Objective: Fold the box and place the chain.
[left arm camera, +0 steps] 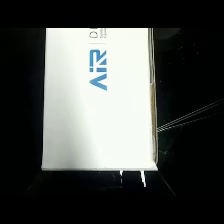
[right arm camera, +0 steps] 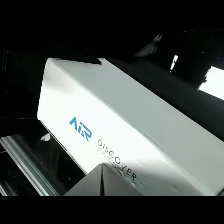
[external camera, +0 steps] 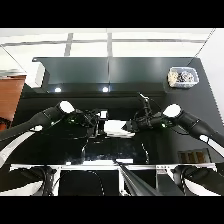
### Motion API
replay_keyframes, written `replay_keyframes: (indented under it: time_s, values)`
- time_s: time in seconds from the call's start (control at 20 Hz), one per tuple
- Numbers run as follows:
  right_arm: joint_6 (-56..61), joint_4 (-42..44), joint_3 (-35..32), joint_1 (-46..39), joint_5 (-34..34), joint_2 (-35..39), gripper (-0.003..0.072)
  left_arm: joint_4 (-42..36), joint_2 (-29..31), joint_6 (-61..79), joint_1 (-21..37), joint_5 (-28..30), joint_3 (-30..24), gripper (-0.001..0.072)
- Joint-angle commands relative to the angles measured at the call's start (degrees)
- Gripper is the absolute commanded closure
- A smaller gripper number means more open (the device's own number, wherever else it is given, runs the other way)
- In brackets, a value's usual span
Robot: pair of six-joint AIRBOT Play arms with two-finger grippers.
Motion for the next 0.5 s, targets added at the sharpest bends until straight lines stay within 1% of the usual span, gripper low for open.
replay_keyframes:
  time_s: [0.0,0.1,0.2,0.25,0.35,0.45]
  values:
    - [-2.82,-1.11,1.51,-1.03,3.76,0.44,0.0677,-0.09,-0.04,-0.02,-0.04,-0.02,0.04,0.0363]
    - [-4.15,-2.08,4.61,-4.87,10.54,3.30,0.0677,-0.22,-0.02,-0.04,0.04,-0.52,0.22,0.0362]
    - [-4.09,-6.05,7.43,-10.91,17.46,7.87,0.0677,-0.20,0.76,-0.07,0.09,-0.79,0.26,0.0361]
    - [-4.04,-7.80,7.85,-14.21,20.17,10.51,0.0677,-0.20,1.55,-0.63,0.09,-1.16,0.28,0.0343]
    - [-3.37,-11.76,7.82,-21.05,24.72,16.00,0.0677,1.18,3.72,-4.98,0.07,-1.95,0.26,-0.0002]
    - [-1.70,-16.76,7.82,-26.64,27.71,20.48,0.0677,6.95,7.48,-11.76,0.09,-3.06,0.28,-0.0002]
